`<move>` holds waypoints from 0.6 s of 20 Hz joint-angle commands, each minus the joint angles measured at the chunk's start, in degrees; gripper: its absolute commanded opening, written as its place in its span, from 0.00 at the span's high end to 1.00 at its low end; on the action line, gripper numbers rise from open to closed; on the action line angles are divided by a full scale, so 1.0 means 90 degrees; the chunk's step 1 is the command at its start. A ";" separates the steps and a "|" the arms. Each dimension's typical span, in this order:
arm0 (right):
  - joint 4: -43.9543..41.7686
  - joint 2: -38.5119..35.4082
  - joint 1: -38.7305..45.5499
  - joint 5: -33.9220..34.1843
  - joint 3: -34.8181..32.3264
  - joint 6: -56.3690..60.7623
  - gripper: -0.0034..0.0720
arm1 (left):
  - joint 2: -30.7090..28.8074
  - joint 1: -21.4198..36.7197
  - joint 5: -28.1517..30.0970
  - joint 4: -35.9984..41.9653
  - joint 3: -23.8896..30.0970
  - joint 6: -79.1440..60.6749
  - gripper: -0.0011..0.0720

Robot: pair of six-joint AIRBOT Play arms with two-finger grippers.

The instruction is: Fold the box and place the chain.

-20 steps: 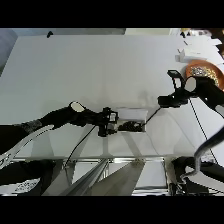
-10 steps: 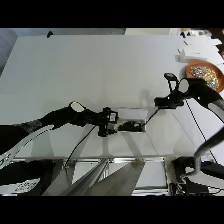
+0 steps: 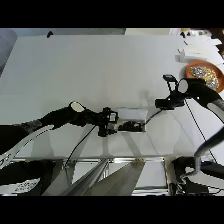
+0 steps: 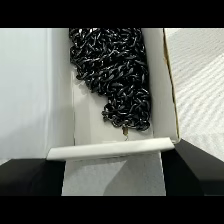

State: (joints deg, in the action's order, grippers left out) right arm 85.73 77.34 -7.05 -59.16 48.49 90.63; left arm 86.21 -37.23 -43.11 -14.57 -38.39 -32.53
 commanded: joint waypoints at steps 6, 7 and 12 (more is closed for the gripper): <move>-0.0357 -0.2018 -0.0005 -0.1222 0.0000 -0.1270 0.93 | 0.0000 0.0000 0.0000 -0.0002 0.0002 -0.0002 0.97; -0.0665 -0.2409 -0.0005 -0.1304 0.0000 -0.1394 0.93 | 0.0000 0.0000 0.0000 -0.0002 0.0002 -0.0002 0.97; -0.2259 -0.4044 -0.0005 -0.1882 0.0000 -0.2198 0.93 | 0.0000 0.0000 0.0000 -0.0002 0.0002 -0.0002 0.97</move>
State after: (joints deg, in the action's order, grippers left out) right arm 73.89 48.53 -7.05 -72.29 48.47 75.37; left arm 86.21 -37.23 -43.13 -14.59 -38.39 -32.53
